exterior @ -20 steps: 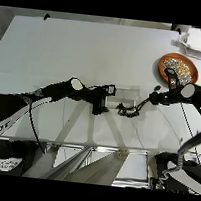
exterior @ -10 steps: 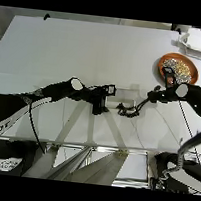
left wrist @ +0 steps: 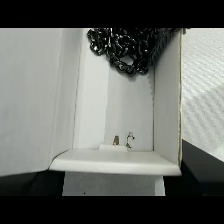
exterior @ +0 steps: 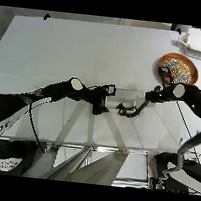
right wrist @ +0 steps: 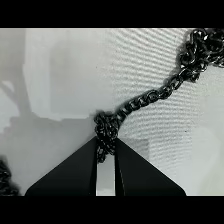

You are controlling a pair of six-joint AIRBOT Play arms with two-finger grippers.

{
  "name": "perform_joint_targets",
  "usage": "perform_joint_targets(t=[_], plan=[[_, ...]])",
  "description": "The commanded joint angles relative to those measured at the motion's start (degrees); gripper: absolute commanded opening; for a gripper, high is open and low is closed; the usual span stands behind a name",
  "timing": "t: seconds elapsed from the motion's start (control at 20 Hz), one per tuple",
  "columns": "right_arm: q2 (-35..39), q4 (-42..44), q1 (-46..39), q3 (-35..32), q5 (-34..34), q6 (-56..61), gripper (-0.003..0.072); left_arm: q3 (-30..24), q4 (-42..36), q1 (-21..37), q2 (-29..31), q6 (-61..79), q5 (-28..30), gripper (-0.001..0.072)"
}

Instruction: Fold the box and place the chain.

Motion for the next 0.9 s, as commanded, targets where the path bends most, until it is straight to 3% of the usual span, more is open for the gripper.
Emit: perform_joint_targets(t=[0.0, 0.4, 0.65, 0.85], plan=[[5.0, 0.1, 0.1, 0.1, 0.3, -0.2, 0.0011, 0.0, 0.0, 0.0, 0.0, 0.0, 0.0, 0.0089], [28.0, 4.3, 0.1, 0.1, 8.9, -5.1, 0.0010, 0.0, 0.0, 0.0, 0.0, 0.0, 0.0, 0.0089], [42.8, 19.1, 0.1, 0.1, 9.0, -13.6, 0.0010, 0.0, 0.0, 0.0, 0.0, 0.0, 0.0, 0.0089], [47.8, 31.1, 0.1, 0.1, 9.0, -19.7, 0.0011, 0.0, 0.0, 0.0, 0.0, 0.0, 0.0, 0.0089]])
